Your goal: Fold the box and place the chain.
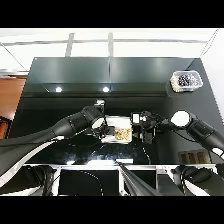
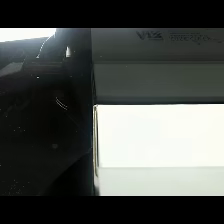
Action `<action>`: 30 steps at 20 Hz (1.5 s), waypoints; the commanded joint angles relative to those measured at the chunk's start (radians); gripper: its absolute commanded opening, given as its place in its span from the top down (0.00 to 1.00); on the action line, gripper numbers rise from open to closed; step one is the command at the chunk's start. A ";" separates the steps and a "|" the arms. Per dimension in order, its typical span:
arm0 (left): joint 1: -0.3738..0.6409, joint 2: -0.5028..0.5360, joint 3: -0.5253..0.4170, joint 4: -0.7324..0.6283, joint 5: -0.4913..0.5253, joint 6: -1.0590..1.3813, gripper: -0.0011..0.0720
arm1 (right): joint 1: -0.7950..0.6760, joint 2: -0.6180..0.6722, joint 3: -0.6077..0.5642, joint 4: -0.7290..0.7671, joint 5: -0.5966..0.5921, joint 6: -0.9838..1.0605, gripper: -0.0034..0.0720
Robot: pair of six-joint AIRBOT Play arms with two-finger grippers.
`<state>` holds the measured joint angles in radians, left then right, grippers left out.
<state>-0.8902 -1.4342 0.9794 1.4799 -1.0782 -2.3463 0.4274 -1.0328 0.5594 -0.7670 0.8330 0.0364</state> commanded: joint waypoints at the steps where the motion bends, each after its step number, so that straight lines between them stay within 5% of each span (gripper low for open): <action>1: 0.000 0.001 0.000 0.000 0.000 0.000 0.94 | 0.001 -0.009 0.000 0.003 0.000 -0.003 0.31; 3: 0.000 0.001 0.000 0.000 0.000 0.000 0.94 | 0.001 -0.009 0.000 0.003 0.000 -0.003 0.31; 5: 0.000 0.001 0.000 0.000 0.000 0.000 0.94 | 0.001 -0.009 0.000 0.003 0.004 -0.003 0.73; 6: 0.000 0.001 0.000 0.000 0.000 0.000 0.94 | 0.001 -0.009 0.000 0.003 0.005 -0.002 0.73; 9: 0.000 0.001 0.000 0.000 0.000 0.000 0.94 | 0.001 -0.008 0.000 -0.004 0.021 0.013 0.95; 16: 0.000 0.001 0.000 0.001 0.000 0.000 0.94 | 0.001 0.060 0.065 -0.189 0.134 0.379 0.95; 22: 0.000 0.001 0.000 0.000 0.000 0.000 0.94 | 0.009 0.092 0.125 0.140 0.192 0.533 0.95; 26: 0.000 0.001 0.000 0.000 0.000 0.000 0.94 | 0.070 0.047 0.124 0.180 0.130 0.618 0.93; 27: 0.000 0.001 0.000 0.000 0.000 0.000 0.94 | 0.076 0.034 0.124 0.179 0.129 0.631 0.82; 28: 0.000 0.001 0.000 0.000 0.000 0.000 0.94 | 0.074 0.032 0.124 0.162 0.126 0.650 0.55; 30: 0.000 0.001 0.000 0.000 0.001 0.000 0.94 | 0.025 0.040 0.130 0.117 0.158 0.699 0.48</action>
